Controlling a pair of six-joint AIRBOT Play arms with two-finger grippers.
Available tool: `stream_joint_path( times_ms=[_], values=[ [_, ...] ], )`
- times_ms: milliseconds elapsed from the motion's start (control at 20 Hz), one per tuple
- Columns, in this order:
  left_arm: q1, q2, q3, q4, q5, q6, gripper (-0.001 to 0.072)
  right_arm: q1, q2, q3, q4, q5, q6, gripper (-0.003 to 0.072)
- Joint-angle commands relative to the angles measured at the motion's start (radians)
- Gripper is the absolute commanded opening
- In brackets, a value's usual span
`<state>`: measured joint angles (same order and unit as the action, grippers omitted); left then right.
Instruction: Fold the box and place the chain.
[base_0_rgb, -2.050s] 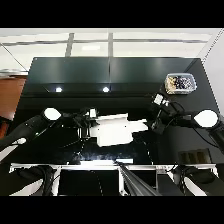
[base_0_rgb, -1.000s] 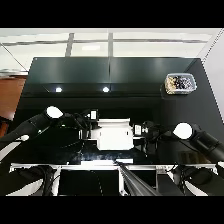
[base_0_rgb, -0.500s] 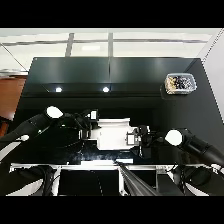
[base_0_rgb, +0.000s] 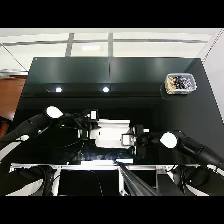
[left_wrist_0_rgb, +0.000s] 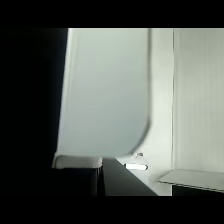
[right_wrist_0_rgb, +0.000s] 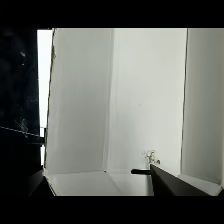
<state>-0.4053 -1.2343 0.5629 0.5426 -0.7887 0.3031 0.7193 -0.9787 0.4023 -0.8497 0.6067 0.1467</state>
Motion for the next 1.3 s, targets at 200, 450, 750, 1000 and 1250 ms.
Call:
stream_joint_path(
  times_ms=[200, 450, 750, 1000, 1250],
  values=[
    [0.001, 0.0, 0.001, -0.001, -0.001, 0.0, 0.003, 0.005, 0.076, 0.011, -0.075, -0.013, 0.2, 0.0717],
    [0.001, 0.0, 0.001, -0.001, -0.001, 0.0, 0.003, 0.005, 0.088, 0.011, -0.084, -0.05, 0.254, 0.0717],
    [0.001, 0.0, 0.001, -0.001, -0.002, -0.001, 0.003, -0.046, 0.1, 0.011, -0.09, -0.075, 0.295, 0.0717],
    [0.001, 0.0, 0.001, -0.001, -0.001, -0.002, 0.003, -0.05, 0.109, 0.021, -0.089, -0.073, 0.251, 0.0718],
    [0.001, 0.0, 0.001, -0.001, -0.001, -0.001, 0.003, -0.051, 0.107, 0.021, -0.086, -0.08, 0.203, 0.072]
  ],
)
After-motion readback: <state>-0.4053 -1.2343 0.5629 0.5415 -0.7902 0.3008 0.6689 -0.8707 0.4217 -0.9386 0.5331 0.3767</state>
